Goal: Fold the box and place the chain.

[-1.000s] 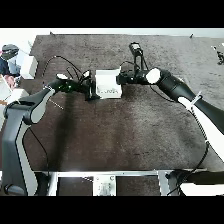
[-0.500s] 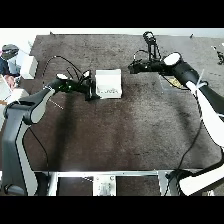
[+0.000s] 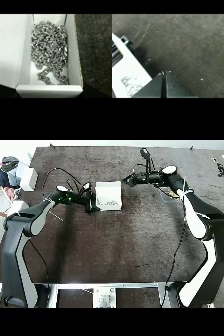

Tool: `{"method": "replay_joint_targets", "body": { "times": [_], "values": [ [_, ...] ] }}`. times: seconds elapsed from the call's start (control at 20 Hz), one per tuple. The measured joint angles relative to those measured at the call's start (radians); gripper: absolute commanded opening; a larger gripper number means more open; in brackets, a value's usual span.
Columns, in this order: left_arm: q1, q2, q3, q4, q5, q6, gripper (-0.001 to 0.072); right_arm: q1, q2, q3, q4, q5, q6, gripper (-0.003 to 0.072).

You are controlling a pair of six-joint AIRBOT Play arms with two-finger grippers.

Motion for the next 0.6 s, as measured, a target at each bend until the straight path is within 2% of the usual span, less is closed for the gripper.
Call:
{"method": "replay_joint_targets", "body": {
  "times": [0.15,0.2,0.25,0.3,0.45,0.6],
  "values": [
    [0.0,0.0,0.0,0.0,0.0,0.0,0.0483,0.002,-0.02,0.015,0.032,0.082,-0.099,0.0043],
    [0.0,0.0,0.0,0.0,0.0,0.0,0.0483,0.002,-0.023,0.018,0.038,0.104,-0.127,0.0079],
    [0.0,0.0,0.0,0.0,0.0,0.002,0.0483,0.002,-0.024,0.019,0.04,0.127,-0.154,0.0257],
    [0.001,0.0,0.0,0.0,-0.001,0.002,0.0483,0.002,-0.024,0.021,0.043,0.151,-0.178,0.0283],
    [0.001,0.0,0.0,0.001,0.0,0.003,0.0483,0.008,-0.019,0.023,0.047,0.241,-0.236,0.0283],
    [0.001,0.0,0.0,0.0,0.0,0.002,0.0483,0.021,-0.018,0.023,-0.01,0.289,-0.266,0.0284]
  ]
}}
